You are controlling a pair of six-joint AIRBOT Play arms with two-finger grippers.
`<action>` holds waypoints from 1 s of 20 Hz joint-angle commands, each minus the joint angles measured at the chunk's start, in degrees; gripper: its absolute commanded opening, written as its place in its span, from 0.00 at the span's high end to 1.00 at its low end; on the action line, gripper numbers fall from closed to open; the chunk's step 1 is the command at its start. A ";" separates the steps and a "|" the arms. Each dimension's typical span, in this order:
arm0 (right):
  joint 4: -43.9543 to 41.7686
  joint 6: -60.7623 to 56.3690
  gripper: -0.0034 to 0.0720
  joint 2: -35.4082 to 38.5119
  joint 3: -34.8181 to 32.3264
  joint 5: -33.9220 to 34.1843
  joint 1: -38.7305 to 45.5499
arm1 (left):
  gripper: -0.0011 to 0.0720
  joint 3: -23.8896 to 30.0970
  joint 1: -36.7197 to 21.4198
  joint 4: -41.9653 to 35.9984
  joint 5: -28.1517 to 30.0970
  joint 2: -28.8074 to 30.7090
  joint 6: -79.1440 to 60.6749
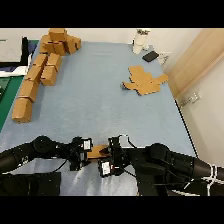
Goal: Fold the box.
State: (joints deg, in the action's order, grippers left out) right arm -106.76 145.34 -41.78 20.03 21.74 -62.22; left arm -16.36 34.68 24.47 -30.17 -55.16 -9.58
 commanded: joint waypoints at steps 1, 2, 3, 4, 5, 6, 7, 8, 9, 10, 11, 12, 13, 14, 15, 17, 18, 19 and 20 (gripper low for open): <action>-0.20 0.00 0.63 0.42 0.02 0.22 -0.04 | 0.33 0.00 -0.02 -0.02 0.00 0.04 0.00; -0.20 -0.02 0.63 0.42 0.02 0.26 -0.04 | 0.33 0.00 -0.02 -0.02 0.00 0.02 0.00; -0.20 -0.02 0.63 0.42 0.02 0.28 -0.04 | 0.33 0.00 -0.02 -0.02 0.00 0.04 0.00; -0.20 -0.02 0.63 0.44 0.04 0.22 -0.04 | 0.33 0.00 -0.02 -0.02 0.00 0.02 0.00; -0.20 -0.02 0.63 0.55 0.09 0.22 -0.04 | 0.33 0.00 -0.02 -0.02 0.00 0.02 0.02; -0.24 -0.02 0.63 0.79 0.09 0.22 -0.04 | 0.33 0.00 -0.02 -0.02 0.00 0.02 0.02; -0.52 -0.02 0.63 1.09 0.09 0.26 -0.04 | 0.33 0.00 -0.02 -0.02 0.02 0.02 0.02; -0.90 -0.02 0.63 1.20 0.09 0.31 -0.04 | 0.33 0.00 -0.02 -0.02 0.00 0.04 0.02; -1.18 0.00 0.63 1.27 0.09 0.48 -0.04 | 0.33 0.00 -0.02 -0.02 -0.02 0.04 0.00; -1.29 -0.02 0.63 1.25 0.09 0.79 -0.04 | 0.33 0.00 -0.02 -0.02 0.00 0.04 0.02; -1.70 -0.02 0.63 1.27 0.09 1.14 -0.04 | 0.33 0.00 -0.02 -0.02 0.00 0.02 0.00; -1.77 -0.04 0.63 1.25 0.09 1.36 -0.04 | 0.33 0.00 -0.02 -0.02 0.02 0.04 0.00; -2.27 -0.04 0.63 1.25 0.07 1.66 -0.04 | 0.33 0.00 -0.02 -0.02 0.00 0.02 0.02; -2.56 -0.04 0.64 1.22 0.07 1.95 -0.04 | 0.33 0.00 -0.02 -0.02 0.00 0.04 0.00; -2.58 -0.17 0.64 1.03 0.07 2.29 -0.04 | 0.33 0.00 -0.02 -0.02 0.02 0.02 0.00; -2.75 -0.92 0.66 0.52 0.00 2.84 -0.04 | 0.33 0.00 -0.02 -0.02 0.02 0.02 0.02; -2.75 -1.46 0.66 0.22 0.00 2.95 -0.04 | 0.33 0.00 -0.02 -0.02 0.00 0.04 0.02; -2.78 -1.53 0.66 -0.02 0.00 3.04 -0.04 | 0.33 0.00 -0.02 -0.02 0.00 0.04 0.02; -2.78 -1.53 0.66 -0.13 0.00 3.13 -0.04 | 0.33 0.00 -0.02 -0.02 0.00 0.04 0.00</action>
